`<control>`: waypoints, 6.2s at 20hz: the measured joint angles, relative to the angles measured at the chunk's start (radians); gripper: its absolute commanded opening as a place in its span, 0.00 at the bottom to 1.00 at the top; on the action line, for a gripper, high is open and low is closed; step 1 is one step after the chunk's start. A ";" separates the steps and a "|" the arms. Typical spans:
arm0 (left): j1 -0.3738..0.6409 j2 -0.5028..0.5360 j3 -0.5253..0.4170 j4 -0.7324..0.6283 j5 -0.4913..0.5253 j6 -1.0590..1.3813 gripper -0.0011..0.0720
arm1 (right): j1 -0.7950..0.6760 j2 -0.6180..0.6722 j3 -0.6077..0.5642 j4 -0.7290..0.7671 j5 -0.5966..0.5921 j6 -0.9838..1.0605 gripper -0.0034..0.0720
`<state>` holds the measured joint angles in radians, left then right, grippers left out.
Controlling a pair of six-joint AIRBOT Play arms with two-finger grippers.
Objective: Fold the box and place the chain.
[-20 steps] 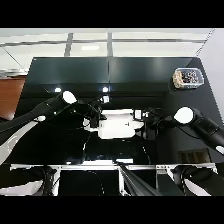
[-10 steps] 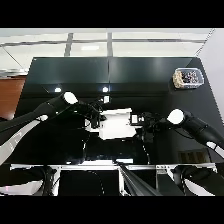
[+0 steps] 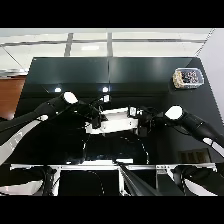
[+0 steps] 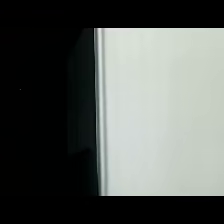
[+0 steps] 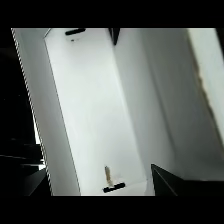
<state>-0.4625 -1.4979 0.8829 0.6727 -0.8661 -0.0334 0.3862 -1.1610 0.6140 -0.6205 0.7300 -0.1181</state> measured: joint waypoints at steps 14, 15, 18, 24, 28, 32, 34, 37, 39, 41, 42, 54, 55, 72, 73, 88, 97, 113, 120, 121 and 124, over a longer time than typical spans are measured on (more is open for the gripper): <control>0.000 0.003 0.000 -0.003 -0.010 0.000 0.05 | -0.105 -0.003 0.047 0.036 0.023 -0.126 0.98; 0.000 0.005 0.000 0.001 -0.013 0.001 0.05 | -0.106 -0.004 0.047 0.045 0.023 -0.135 0.98; 0.000 0.010 0.012 0.039 -0.039 0.008 0.05 | -0.107 -0.005 0.047 0.067 0.035 -0.152 0.98; -0.001 0.012 0.042 0.091 -0.050 0.062 0.05 | -0.089 -0.027 0.045 0.087 0.073 -0.162 0.98; 0.000 0.011 0.048 0.098 -0.050 0.077 0.05 | -0.056 -0.059 0.041 0.091 0.092 -0.154 0.98; 0.000 0.010 0.050 0.102 -0.050 0.081 0.05 | -0.044 -0.072 0.024 0.091 0.094 -0.141 0.98; 0.000 0.008 0.050 0.105 -0.050 0.083 0.05 | -0.042 -0.075 0.006 0.090 0.093 -0.138 0.98; 0.000 0.003 0.050 0.105 -0.051 0.083 0.05 | -0.039 -0.077 -0.010 0.089 0.085 -0.136 0.98; 0.000 -0.001 0.050 0.103 -0.051 0.082 0.05 | -0.037 -0.078 -0.016 0.089 0.067 -0.135 0.98; 0.000 -0.002 0.050 0.096 -0.053 0.072 0.05 | -0.036 -0.083 -0.018 0.089 0.055 -0.135 0.98; 0.000 -0.003 0.050 0.092 -0.056 0.070 0.05 | -0.036 -0.087 -0.018 0.088 0.053 -0.134 0.98; 0.000 -0.004 0.050 0.082 -0.061 0.060 0.05 | -0.036 -0.126 -0.019 0.082 0.024 -0.133 0.98; 0.000 -0.004 0.050 0.082 -0.061 0.060 0.05 | -0.036 -0.129 -0.020 0.079 0.020 -0.134 0.98; -0.001 -0.008 0.050 0.082 -0.060 0.059 0.05 | -0.023 -0.146 -0.019 0.063 0.000 -0.125 0.83; -0.001 -0.008 0.050 0.082 -0.060 0.059 0.05 | -0.023 -0.146 -0.019 0.063 0.000 -0.125 0.82; 0.033 0.032 0.051 0.093 -0.071 -0.029 0.79 | -0.023 -0.146 -0.019 0.062 -0.002 -0.125 0.52; 0.177 0.239 0.050 0.227 -0.327 -0.478 0.05 | -0.023 -0.146 -0.019 0.061 0.003 -0.125 0.34; 0.009 0.227 -0.017 -0.026 0.111 -0.786 0.05 | -0.023 -0.146 -0.019 0.062 0.003 -0.126 0.34; -0.011 0.102 -0.018 0.023 0.148 -0.883 0.05 | -0.023 -0.146 -0.019 0.062 0.002 -0.126 0.34; -0.015 0.088 -0.018 0.024 0.145 -0.885 0.05 | -0.023 -0.146 -0.019 0.062 0.002 -0.126 0.34; -0.024 0.074 -0.017 0.036 0.127 -0.892 0.05 | -0.023 -0.146 -0.019 0.061 0.003 -0.128 0.34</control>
<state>-0.4862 -1.4239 0.8658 0.7086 -0.7395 -0.9257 0.3634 -1.3067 0.5949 -0.5591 0.7330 -0.2459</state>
